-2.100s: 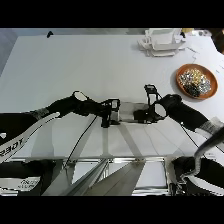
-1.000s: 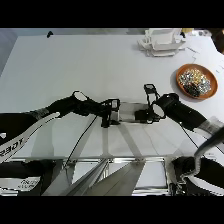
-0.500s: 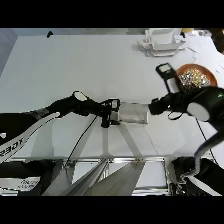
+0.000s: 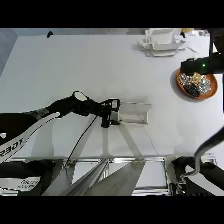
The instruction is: Fold the box and place the chain.
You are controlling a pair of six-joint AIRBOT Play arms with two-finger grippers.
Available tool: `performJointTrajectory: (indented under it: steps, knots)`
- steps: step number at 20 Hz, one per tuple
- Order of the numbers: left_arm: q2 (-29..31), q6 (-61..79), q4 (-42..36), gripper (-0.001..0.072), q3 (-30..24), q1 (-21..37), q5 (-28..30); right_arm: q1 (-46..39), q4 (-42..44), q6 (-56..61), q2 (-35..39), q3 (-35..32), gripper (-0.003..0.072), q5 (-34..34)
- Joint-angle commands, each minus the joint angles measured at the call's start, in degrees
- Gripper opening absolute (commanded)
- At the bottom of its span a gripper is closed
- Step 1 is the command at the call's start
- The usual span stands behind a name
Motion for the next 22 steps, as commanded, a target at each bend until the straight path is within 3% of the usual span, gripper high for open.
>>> performJointTrajectory:
  steps: [1,6,14,16,22]
  knots:
    - [0.0,0.0,0.0,0.0085,0.0,0.0,0.0,-9.3,0.8,-1.7,-8.3,1.7,0.0271,-2.0]
    - [0.0,0.0,0.0,0.0085,0.0,0.0,0.0,-17.1,0.9,-3.4,-17.8,1.7,0.0272,0.3]
    - [0.0,0.0,0.0,0.0085,0.0,0.0,0.0,-17.8,0.8,-4.6,-26.4,1.7,0.0235,1.7]
    - [0.0,0.0,0.0,0.0085,0.0,0.0,0.0,-17.8,0.2,-4.1,-27.5,1.7,0.0174,1.5]
    - [0.0,0.0,0.0,0.0085,0.0,0.0,0.0,-18.0,-1.8,-3.1,-27.8,1.7,0.0172,0.0]
